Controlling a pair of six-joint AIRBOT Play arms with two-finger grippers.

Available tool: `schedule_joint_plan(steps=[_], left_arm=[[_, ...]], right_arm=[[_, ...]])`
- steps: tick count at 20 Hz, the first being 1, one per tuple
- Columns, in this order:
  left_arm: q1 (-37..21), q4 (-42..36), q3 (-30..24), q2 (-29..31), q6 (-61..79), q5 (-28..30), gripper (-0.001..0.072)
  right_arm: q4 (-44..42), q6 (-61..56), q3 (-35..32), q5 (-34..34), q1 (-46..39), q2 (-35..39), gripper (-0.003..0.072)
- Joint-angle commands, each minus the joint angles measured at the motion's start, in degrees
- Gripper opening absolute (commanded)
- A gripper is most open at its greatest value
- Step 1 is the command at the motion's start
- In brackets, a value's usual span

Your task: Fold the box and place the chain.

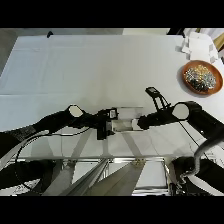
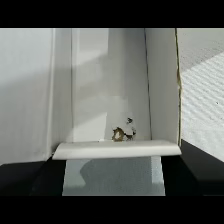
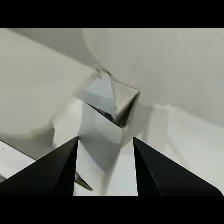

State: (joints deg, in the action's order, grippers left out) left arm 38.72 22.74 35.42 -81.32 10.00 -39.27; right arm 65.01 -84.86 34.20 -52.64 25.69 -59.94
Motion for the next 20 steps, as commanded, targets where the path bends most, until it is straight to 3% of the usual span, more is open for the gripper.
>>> schedule_joint_plan(steps=[1, 9, 20], left_arm=[[-0.1, 0.0, 0.0, 0.0, 0.0, 0.0, 0.0131], [-0.1, 0.0, 0.0, 0.0, 0.0, 0.0, 0.0131], [-0.1, 0.0, 0.0, 0.0, 0.0, 0.0, 0.0131]], right_arm=[[4.5, -7.3, 4.3, -0.7, 5.4, -4.1, 0.0381], [20.6, -26.1, 10.4, -8.2, 13.1, -10.7, 0.042], [24.7, -36.9, 12.8, -9.3, 14.8, -15.0, 0.0411]])
